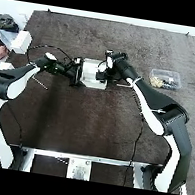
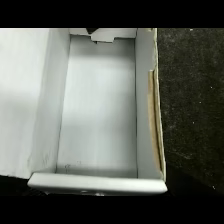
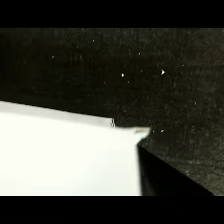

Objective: Fold the box and place the chain.

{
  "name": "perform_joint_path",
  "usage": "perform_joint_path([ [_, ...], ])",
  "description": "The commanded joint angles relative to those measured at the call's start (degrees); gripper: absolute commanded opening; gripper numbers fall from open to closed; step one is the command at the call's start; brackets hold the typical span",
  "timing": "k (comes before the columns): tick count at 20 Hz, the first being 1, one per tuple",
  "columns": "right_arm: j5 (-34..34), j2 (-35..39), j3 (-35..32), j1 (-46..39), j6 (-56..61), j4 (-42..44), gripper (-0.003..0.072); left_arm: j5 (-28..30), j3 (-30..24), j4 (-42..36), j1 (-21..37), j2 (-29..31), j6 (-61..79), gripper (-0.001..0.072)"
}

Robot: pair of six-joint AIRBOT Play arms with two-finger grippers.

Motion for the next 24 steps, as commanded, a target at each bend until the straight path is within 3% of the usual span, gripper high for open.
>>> perform_joint_path([
  [1, -0.1, -0.2, 0.0, 0.2, 1.2, -0.1, 0.0256, 0.0, 0.0, 0.0, 0.0, 0.0, 0.0, 0.0347],
  [8, 0.1, -0.7, 0.0, 0.3, 3.5, 0.2, 0.0255, 0.0, 0.0, 0.0, 0.0, 0.0, 0.0, 0.0347],
  [10, -0.2, -0.7, 0.0, 0.3, 3.7, 0.0, 0.0125, 0.0, 0.0, 0.0, 0.0, 0.0, 0.0, 0.0347],
  [11, -0.2, -0.7, 0.0, 0.3, 3.8, 0.0, 0.0117, 0.0, 0.0, 0.0, 0.0, 0.0, 0.0, 0.0347],
  [12, -0.2, -0.7, 0.0, 0.3, 4.0, 0.0, 0.0053, 0.0, 0.0, 0.0, 0.0, 0.0, 0.0, 0.0347],
  [15, -0.7, -0.7, 0.0, 0.3, 4.2, -0.2, 0.0067, 0.0, 0.0, 0.0, 0.0, 0.0, 0.0, 0.0347],
  [16, -1.1, -0.6, 0.0, 0.3, 4.2, -0.2, 0.0155, 0.0, 0.0, 0.0, 0.0, 0.0, 0.0, 0.0347],
  [17, -1.3, -0.3, 0.0, 0.3, 4.1, -0.2, 0.0394, 0.0, 0.0, 0.0, 0.0, 0.0, 0.0, 0.0347],
  [18, -1.3, 0.2, 0.0, 0.3, 4.0, -0.2, 0.0446, 0.0, 0.0, 0.0, 0.0, 0.0, 0.0, 0.0347],
  [24, 1.6, 5.6, 0.0, 0.0, -1.7, -0.3, 0.0448, 0.0, 0.0, 0.0, 0.0, 0.0, 0.0, 0.0347],
])
